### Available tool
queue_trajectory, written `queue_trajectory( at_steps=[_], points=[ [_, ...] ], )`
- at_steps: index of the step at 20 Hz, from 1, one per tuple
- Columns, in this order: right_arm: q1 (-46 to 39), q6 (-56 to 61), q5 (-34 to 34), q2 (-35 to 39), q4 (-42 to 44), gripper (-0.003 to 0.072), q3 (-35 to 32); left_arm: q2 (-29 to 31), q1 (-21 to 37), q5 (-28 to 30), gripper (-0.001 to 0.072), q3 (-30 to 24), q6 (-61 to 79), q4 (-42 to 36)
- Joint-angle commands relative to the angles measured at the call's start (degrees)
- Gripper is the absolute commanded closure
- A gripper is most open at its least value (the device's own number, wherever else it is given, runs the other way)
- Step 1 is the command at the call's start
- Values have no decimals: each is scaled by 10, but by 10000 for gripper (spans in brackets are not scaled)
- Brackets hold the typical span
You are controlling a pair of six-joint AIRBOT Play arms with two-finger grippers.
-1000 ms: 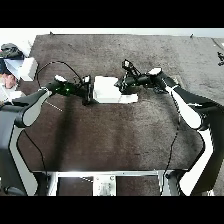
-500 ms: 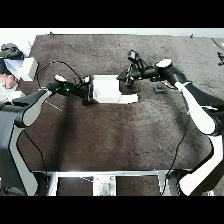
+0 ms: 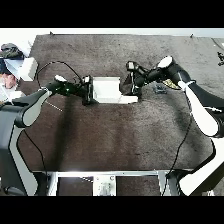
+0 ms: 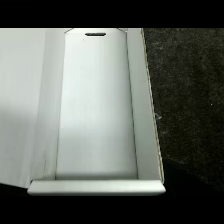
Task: Fold the box and place the chain.
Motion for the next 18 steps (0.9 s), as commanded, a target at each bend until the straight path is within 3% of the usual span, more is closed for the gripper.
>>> queue_trajectory(
  at_steps=[1,10,11,12,16,18],
  points=[
    [21,0,-20,-28,-60,91,0,0,0,0,317,0,0,0],
    [36,2,-64,-42,-53,100,0,0,0,0,317,0,0,0],
    [40,2,-66,-42,-53,168,0,0,0,0,317,0,0,0],
    [45,2,-66,-42,-53,315,0,0,0,0,316,0,0,0],
    [55,2,-64,-43,-42,324,0,0,0,0,317,0,0,0],
    [55,2,-66,-43,-23,524,0,0,0,0,317,0,0,0]
  ],
)
